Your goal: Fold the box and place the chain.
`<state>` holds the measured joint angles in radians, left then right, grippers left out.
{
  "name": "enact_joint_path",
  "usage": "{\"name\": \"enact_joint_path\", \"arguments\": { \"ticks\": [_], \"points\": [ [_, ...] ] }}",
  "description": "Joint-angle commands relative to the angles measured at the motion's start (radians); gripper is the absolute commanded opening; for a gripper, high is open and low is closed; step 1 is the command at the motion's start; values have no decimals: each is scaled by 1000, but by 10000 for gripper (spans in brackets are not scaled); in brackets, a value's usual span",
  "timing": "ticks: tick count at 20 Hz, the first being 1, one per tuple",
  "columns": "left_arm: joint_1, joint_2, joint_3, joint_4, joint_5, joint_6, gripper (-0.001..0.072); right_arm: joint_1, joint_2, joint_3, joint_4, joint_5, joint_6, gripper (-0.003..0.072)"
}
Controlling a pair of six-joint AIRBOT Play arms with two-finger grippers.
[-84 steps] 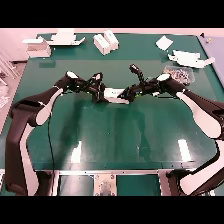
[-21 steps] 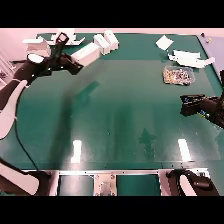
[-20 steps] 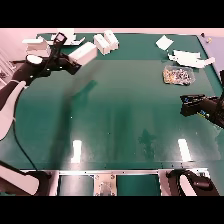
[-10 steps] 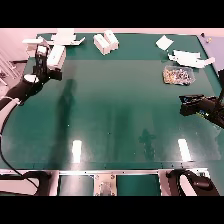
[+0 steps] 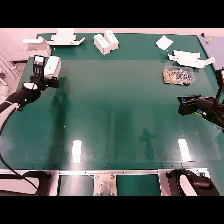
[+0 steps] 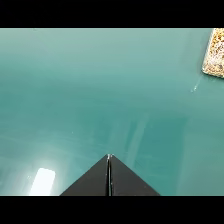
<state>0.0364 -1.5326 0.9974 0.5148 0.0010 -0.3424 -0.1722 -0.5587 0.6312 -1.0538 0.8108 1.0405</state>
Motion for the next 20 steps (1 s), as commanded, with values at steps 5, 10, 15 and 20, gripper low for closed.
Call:
{"name": "enact_joint_path", "arguments": {
  "ticks": [5,10,15,20],
  "points": [
    [31,-58,-4,-8,-61,-1,19,1,-13,0,6,0,0,2],
    [31,-61,-3,-11,-64,0,281,1,-17,0,24,-1,-1,3],
    [31,-57,-3,-33,-89,-2,718,0,-17,0,25,-1,0,183],
    [31,12,-3,-31,-158,-1,715,0,-16,0,25,-1,0,220]
  ]
}}
